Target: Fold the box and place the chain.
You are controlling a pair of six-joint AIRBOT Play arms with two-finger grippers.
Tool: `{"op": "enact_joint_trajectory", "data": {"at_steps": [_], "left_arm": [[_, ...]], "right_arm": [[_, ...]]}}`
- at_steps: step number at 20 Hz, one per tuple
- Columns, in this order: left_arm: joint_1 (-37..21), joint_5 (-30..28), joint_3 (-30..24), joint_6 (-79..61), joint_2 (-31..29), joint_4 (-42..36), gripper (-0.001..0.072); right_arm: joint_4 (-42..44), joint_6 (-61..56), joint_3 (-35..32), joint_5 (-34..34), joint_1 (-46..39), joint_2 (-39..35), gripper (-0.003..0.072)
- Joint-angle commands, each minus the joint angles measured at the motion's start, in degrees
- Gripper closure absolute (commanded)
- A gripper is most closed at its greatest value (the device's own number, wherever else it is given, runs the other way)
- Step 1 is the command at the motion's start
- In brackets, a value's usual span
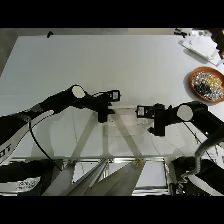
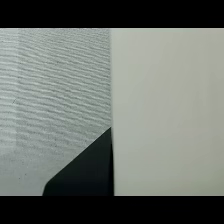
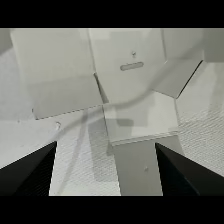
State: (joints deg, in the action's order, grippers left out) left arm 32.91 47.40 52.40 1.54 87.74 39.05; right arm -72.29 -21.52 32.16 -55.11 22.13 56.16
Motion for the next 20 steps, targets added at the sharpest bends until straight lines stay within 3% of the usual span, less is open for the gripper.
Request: {"op": "enact_joint_trajectory", "data": {"at_steps": [1, 4, 7, 10, 14, 20], "left_arm": [[0.04, 0.00, -0.02, 0.00, 0.02, 0.00, 0.0697], [0.04, 0.02, -0.02, 0.00, 0.02, 0.00, 0.0697], [0.04, 0.00, -0.02, 0.00, 0.02, 0.00, 0.0697], [0.04, -0.02, -0.02, 0.00, 0.02, 0.02, 0.0697], [0.04, 0.00, -0.02, 0.00, 0.02, 0.02, 0.0697], [0.04, 0.00, -0.02, 0.00, 0.02, 0.00, 0.0697]], "right_arm": [[0.31, -0.26, -0.02, -0.68, 0.11, 0.09, -0.0018], [4.83, -1.14, -1.25, 1.31, -1.36, 0.11, -0.0017], [6.82, -0.37, -6.93, 8.72, -1.38, -1.22, -0.0022], [6.99, 2.01, -13.86, 15.69, -2.40, -9.68, -0.0027], [16.90, 9.84, -19.91, 14.01, -2.43, -22.27, -0.0026], [20.13, 11.63, -23.26, 15.96, 1.95, -19.47, -0.0025]]}}
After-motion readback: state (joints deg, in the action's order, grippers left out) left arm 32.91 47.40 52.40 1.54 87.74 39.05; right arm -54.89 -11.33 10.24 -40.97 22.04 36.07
